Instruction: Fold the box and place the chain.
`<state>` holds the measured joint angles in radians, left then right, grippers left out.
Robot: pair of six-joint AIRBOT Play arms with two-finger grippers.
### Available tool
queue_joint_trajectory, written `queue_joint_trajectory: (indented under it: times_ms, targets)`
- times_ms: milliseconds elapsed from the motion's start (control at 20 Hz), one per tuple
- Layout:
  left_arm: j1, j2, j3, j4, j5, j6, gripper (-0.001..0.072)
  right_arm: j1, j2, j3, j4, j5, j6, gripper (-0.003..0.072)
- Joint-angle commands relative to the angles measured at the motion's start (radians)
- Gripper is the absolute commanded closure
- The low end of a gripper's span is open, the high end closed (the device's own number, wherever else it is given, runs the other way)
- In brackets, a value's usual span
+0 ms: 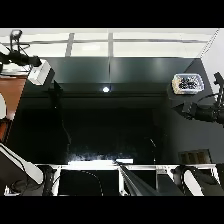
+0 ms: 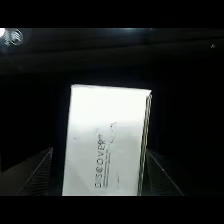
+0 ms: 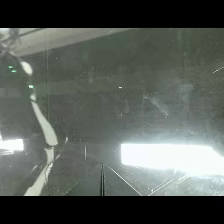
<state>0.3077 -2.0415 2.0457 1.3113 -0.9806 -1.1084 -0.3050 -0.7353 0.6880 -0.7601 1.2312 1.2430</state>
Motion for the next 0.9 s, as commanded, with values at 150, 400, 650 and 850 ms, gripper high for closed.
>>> queue_joint_trajectory:
  times_ms: [150, 400, 650, 850]
  targets:
    - [-0.009, 0.179, -0.063, -0.127, -0.357, -0.301, 0.0685, 0.004, 0.001, 0.0, -0.001, -0.039, -0.03, 0.0675]
    - [-0.132, 0.473, -0.404, -0.158, -0.378, -0.217, 0.0685, 0.013, 0.002, 0.0, -0.072, -0.039, -0.039, 0.0676]
    - [-0.319, 1.048, -1.13, -0.179, 0.052, -0.128, 0.0684, 0.207, 0.016, -0.006, -0.18, -0.174, -0.152, 0.0681]
    - [-0.366, 1.353, -1.522, -0.158, 0.164, -0.129, 0.0683, 0.394, 0.016, -0.129, -0.338, -0.641, -0.15, 0.0681]
